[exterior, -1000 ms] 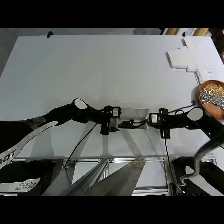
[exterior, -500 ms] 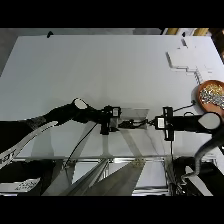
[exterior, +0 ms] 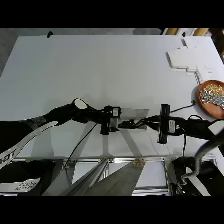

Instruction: Fold the box and place the chain.

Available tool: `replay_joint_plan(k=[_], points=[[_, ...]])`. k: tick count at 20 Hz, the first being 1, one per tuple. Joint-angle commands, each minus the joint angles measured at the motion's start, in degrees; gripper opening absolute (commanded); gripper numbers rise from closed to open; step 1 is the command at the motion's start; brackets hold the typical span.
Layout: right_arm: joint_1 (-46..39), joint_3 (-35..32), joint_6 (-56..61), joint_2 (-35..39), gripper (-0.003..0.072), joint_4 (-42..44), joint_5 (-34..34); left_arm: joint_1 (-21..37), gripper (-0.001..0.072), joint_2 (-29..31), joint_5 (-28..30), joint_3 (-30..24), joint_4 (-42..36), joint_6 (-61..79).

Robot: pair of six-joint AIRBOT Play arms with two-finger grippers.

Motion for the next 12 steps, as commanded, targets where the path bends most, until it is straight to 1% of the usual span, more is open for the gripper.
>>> replay_joint_plan(k=[1,6,9,11,12], points=[[5.2,0.0,0.0,-2.4,0.0017,5.0,-4.0,0.0,0.0208,0.0,0.0,0.0,0.0,0.0],[13.0,0.0,2.9,-15.0,0.0017,7.8,-15.8,0.0,0.0208,0.0,0.0,0.0,0.0,0.0],[14.2,0.0,3.7,-21.1,0.0018,11.1,-17.5,0.0,0.0208,0.0,0.0,0.0,0.0,0.0],[14.2,0.0,3.6,-22.1,0.0020,13.3,-18.5,0.0,0.0208,0.0,0.0,0.0,0.0,0.0],[14.2,0.0,3.6,-22.1,0.0055,14.6,-19.5,0.0,0.0208,0.0,0.0,0.0,0.0,0.0]])
